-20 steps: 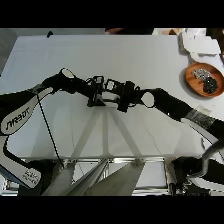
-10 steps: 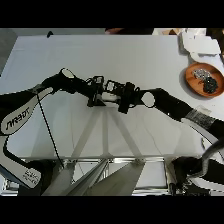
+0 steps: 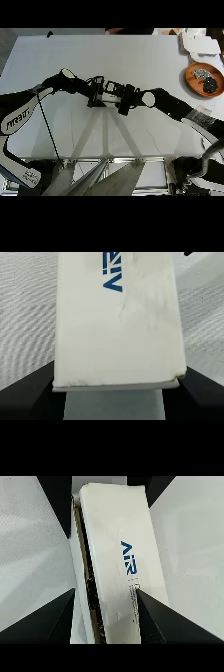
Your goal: Fold the box and place the chain.
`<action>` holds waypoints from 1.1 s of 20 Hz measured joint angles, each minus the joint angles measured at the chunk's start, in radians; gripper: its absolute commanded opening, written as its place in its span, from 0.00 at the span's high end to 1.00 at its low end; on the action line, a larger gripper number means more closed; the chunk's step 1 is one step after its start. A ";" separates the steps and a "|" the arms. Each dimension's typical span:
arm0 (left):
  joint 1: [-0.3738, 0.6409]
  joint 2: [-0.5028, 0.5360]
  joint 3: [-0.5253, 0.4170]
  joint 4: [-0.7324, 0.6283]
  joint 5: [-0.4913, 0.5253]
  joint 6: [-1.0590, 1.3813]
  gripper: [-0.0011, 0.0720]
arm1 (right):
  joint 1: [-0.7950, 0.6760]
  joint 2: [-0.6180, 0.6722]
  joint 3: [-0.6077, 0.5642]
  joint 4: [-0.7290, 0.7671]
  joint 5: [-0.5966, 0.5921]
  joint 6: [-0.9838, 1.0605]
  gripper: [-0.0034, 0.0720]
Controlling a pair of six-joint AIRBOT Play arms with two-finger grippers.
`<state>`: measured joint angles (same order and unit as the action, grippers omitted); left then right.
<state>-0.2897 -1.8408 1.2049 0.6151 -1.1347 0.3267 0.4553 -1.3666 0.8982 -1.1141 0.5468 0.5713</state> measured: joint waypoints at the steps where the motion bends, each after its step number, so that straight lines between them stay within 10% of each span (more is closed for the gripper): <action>1: 0.000 0.000 0.000 0.000 -0.001 0.000 0.63 | 0.000 0.003 0.000 0.000 0.004 0.001 0.40; 7: 0.000 0.000 0.000 -0.001 -0.001 -0.003 0.63 | 0.000 0.075 -0.001 0.000 0.014 0.040 0.44; 13: 0.000 0.000 0.000 -0.001 0.000 -0.001 0.63 | -0.021 0.135 -0.001 0.126 -0.056 0.216 0.94; 22: 0.000 0.000 0.000 -0.001 0.001 -0.001 0.63 | -0.068 -0.004 -0.001 0.467 -0.123 0.379 0.95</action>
<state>-0.2893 -1.8408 1.2049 0.6144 -1.1339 0.3260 0.3878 -1.3705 0.8974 -0.6468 0.4236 0.9504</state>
